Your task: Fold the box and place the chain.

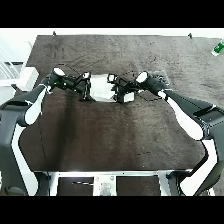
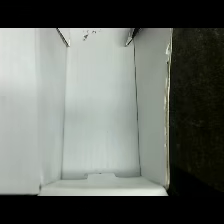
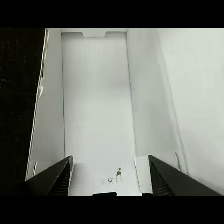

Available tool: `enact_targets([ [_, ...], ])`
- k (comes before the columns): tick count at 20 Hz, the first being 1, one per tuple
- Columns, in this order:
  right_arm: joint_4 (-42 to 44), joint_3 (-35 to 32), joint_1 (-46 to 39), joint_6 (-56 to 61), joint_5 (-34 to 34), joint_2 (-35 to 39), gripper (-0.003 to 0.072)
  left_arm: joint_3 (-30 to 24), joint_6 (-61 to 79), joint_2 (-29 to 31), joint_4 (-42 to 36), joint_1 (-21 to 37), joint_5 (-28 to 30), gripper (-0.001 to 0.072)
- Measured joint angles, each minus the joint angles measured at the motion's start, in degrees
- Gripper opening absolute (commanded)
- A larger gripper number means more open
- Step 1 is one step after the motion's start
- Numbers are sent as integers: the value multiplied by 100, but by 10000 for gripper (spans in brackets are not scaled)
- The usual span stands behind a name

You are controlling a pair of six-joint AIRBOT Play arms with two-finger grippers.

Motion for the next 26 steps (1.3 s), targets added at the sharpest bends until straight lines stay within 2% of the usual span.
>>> enact_targets([
  [1, -109, 0, -11, 109, 24, 39, 146, 0, 0, 0, 0, 0, -4, 490],
  [2, -256, 0, -37, 238, 146, 83, 15, 0, 0, 0, 0, 0, -9, 490],
  [7, -898, 0, -210, 1480, 820, 498, 12, 0, 2, 0, 4, 0, -7, 490],
  [15, -1067, -46, -1130, 4295, 1220, 1005, 11, -2, 7, 0, -15, -2, -7, 490],
  [21, -962, -507, -1714, 5582, 1292, 1049, 10, -2, 11, -4, -63, -4, 24, 491],
  [26, -669, -1202, -1788, 5886, 855, 1049, 10, -2, 11, -4, -107, -2, 35, 490],
])
